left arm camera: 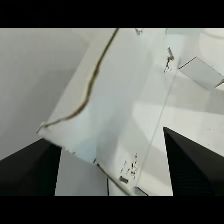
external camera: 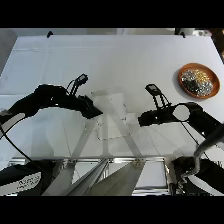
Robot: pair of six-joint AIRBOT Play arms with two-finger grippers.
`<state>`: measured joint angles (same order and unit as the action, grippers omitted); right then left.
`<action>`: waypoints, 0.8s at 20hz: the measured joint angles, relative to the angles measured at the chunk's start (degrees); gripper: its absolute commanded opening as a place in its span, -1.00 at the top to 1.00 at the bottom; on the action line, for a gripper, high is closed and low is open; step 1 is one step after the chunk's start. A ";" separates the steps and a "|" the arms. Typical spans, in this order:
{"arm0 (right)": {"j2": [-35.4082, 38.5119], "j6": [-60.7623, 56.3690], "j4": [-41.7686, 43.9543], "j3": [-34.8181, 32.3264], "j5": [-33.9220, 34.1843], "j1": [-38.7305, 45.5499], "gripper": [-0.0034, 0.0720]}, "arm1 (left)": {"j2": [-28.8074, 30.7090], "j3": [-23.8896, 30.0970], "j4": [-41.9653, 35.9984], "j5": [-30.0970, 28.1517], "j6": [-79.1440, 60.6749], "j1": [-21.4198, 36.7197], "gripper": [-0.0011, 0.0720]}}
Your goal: Fold the box and place the chain.
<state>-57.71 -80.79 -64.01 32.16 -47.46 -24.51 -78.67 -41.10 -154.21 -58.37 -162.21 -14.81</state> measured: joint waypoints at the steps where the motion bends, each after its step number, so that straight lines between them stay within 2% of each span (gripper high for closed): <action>1: 0.00 0.00 0.00 0.00 0.00 0.00 0.89 | -0.20 0.00 -0.31 0.07 -0.48 -0.46 -0.74; 2: 0.00 0.00 0.02 0.00 0.00 0.00 0.89 | -0.42 0.00 -0.59 0.20 -0.90 -0.96 -0.55; 3: 0.00 0.00 0.04 0.00 -0.02 0.00 0.89 | -0.66 0.00 -0.85 0.17 -1.27 -1.44 -0.54; 4: 0.00 0.00 0.07 0.00 -0.02 0.00 0.89 | -0.83 0.00 -1.07 0.26 -1.60 -1.97 -0.32; 6: 0.00 0.00 0.04 0.00 -0.02 0.00 0.89 | -1.03 0.00 -1.38 0.31 -2.16 -2.56 0.24; 7: 0.00 0.00 0.04 0.02 -0.04 0.00 0.89 | -1.05 0.00 -1.38 0.33 -2.25 -2.67 0.64; 8: 0.00 0.00 0.04 0.00 -0.11 0.00 0.89 | -1.07 0.00 -1.38 0.35 -2.43 -2.67 0.93; 14: 0.00 -0.24 0.00 0.02 -0.22 0.00 0.85 | -1.07 -0.02 -0.94 -0.15 -2.80 -2.64 0.94; 16: 0.09 -0.44 0.20 0.02 -0.83 0.00 0.50 | -1.07 0.00 0.09 -0.02 -2.67 -2.67 0.93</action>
<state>-57.63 -81.23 -63.81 32.18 -48.29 -24.51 -79.75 -41.10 -154.12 -58.39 -164.88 -17.47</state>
